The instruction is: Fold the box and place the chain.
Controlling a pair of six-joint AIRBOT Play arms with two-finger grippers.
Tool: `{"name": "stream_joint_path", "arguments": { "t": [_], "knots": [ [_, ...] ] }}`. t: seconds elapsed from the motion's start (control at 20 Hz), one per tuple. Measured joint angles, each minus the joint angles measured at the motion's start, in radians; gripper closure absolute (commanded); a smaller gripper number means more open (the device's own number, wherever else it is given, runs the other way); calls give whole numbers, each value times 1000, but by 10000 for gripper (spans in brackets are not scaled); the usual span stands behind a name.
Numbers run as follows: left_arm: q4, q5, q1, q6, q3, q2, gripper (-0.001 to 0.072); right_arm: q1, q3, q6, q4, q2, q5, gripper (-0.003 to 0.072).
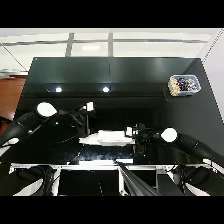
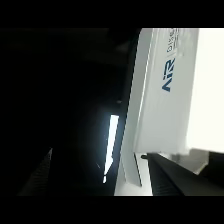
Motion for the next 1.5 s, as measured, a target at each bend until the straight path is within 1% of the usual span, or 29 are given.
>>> {"name": "stream_joint_path", "arguments": {
  "t": [0.05,0.15,0.2,0.25,0.35,0.45,0.55,0.65,0.7,0.8,1.0,1.15,1.25,1.4,1.5],
  "knots": [
    [2,-26,23,-26,0,25,110,0,0,0,0,0,0,202],
    [10,-97,70,-102,0,81,406,0,0,0,0,0,0,202],
    [16,-135,92,-144,0,107,661,0,0,0,0,0,0,202],
    [27,-185,113,-186,0,132,681,0,0,0,0,0,0,202],
    [52,-303,143,-259,0,172,684,0,0,0,0,0,0,202],
    [71,-403,147,-364,-6,204,683,0,0,0,0,0,0,202],
    [86,-451,121,-459,-24,233,683,0,0,0,0,0,0,202],
    [88,-454,71,-520,-56,257,682,0,0,0,0,0,0,202],
    [80,-433,43,-537,-74,264,682,0,0,0,0,0,0,202],
    [39,-346,-14,-562,-112,273,682,0,0,0,0,0,0,202],
    [-55,-90,-103,-566,-161,280,681,0,0,0,0,0,0,202],
    [-106,108,-127,-563,-173,282,680,0,0,0,0,0,0,202],
    [-124,208,-135,-561,-176,279,680,0,0,1,0,0,0,202],
    [-137,307,-140,-560,-178,258,680,0,0,1,0,0,0,202],
    [-140,339,-141,-560,-179,229,680,0,0,1,0,0,0,202]
  ]
}}
